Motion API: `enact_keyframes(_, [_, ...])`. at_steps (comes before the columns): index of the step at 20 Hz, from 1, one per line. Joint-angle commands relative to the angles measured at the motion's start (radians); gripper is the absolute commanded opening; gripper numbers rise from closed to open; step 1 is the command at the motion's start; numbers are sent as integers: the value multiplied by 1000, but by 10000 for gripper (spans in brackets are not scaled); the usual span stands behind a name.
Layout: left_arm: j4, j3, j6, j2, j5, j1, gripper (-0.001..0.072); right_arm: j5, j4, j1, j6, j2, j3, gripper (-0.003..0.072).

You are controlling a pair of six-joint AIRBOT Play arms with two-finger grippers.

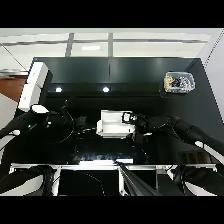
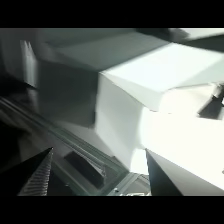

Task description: Fold the box and place the chain.

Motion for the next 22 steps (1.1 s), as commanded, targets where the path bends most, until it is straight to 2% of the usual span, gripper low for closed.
enact_keyframes(1, [-6,23,-63,50,18,-31,704,0,0,0,0,0,0,463])
enact_keyframes(5, [13,24,-131,86,64,-96,702,0,0,0,0,-1,0,463])
enact_keyframes(8, [67,24,-205,86,172,-198,701,0,0,0,0,-1,0,462])
enact_keyframes(12, [72,24,-282,86,319,-296,701,0,0,0,0,-1,0,462])
enact_keyframes(16, [79,24,-329,86,362,-340,701,0,0,0,0,0,0,463])
enact_keyframes(22, [269,44,-525,86,404,-433,698,0,0,0,0,-1,0,463])
